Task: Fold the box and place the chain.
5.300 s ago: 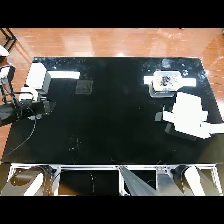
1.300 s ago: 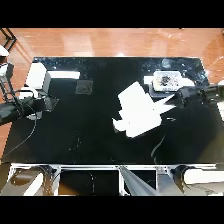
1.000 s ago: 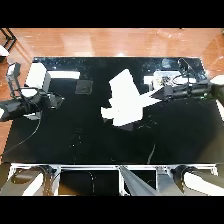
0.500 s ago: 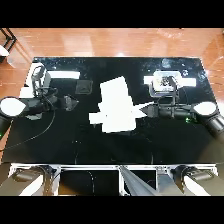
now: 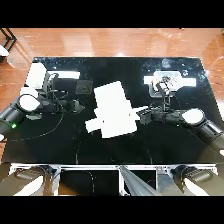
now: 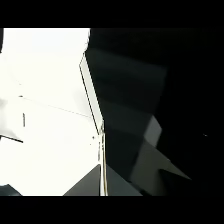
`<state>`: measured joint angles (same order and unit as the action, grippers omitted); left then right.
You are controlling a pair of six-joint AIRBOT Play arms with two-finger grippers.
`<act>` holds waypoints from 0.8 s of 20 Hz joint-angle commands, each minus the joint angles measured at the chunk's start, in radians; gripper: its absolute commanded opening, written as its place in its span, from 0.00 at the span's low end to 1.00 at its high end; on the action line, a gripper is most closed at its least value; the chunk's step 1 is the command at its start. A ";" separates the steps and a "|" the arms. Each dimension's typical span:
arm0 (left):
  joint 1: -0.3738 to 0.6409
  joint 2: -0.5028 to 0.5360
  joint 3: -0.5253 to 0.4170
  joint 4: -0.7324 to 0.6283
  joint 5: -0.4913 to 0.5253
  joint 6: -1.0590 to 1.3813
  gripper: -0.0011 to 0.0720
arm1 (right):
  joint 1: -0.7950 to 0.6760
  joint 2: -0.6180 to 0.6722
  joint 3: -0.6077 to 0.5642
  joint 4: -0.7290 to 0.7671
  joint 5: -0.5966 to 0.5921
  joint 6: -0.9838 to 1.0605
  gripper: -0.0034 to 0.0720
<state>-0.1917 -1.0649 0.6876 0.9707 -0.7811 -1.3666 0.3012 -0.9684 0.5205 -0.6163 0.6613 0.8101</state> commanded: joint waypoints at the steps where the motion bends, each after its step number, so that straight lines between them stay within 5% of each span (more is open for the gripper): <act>1: 0.009 -0.062 0.001 -0.103 -0.058 0.107 0.88 | 0.019 0.001 -0.002 -0.016 -0.011 -0.004 0.07; 9: 0.007 -0.187 0.002 -0.468 -0.082 0.629 0.88 | 0.019 0.001 -0.021 -0.020 0.010 -0.003 0.07; 16: 0.007 -0.365 0.067 -0.651 -0.295 0.947 0.88 | 0.019 0.001 -0.021 -0.005 0.012 0.013 0.07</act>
<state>-0.1841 -1.3602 0.7292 0.4316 -0.9680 -0.6048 0.3195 -0.9680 0.5003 -0.6258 0.6708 0.8112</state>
